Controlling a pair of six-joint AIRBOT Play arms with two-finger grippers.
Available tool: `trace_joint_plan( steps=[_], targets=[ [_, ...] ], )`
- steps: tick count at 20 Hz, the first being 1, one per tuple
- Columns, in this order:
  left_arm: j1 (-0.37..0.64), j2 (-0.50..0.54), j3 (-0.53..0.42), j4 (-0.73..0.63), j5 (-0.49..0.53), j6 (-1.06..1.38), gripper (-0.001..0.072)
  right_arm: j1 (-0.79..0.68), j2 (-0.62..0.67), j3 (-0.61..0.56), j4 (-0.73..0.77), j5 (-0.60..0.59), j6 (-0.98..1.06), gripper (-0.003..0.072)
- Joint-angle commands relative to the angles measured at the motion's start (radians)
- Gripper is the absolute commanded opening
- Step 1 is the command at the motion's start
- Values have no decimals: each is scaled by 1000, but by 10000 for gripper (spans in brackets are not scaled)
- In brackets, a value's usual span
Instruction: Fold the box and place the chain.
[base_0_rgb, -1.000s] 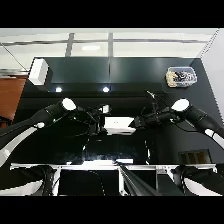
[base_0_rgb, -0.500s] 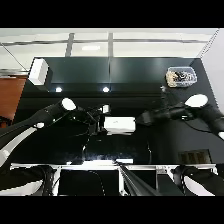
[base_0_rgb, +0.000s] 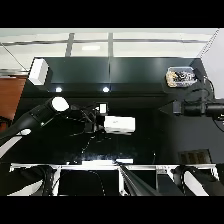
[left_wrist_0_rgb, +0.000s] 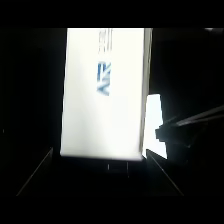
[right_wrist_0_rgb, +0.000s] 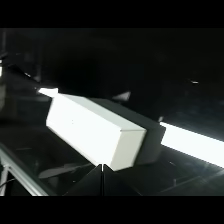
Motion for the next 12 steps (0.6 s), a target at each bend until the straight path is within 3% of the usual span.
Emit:
trace_joint_plan(
  steps=[1,4,6,12],
  targets=[
    [-72,29,17,-56,45,-37,703,-34,10,2,-31,-3,4,9],
    [-162,-26,50,-47,148,-107,702,-34,10,2,-31,-2,4,9],
    [-179,-93,104,-46,155,-237,702,-34,10,2,-31,-3,4,9],
    [-179,-210,228,4,-17,-287,701,-34,10,1,-48,-2,20,9]
  ],
)
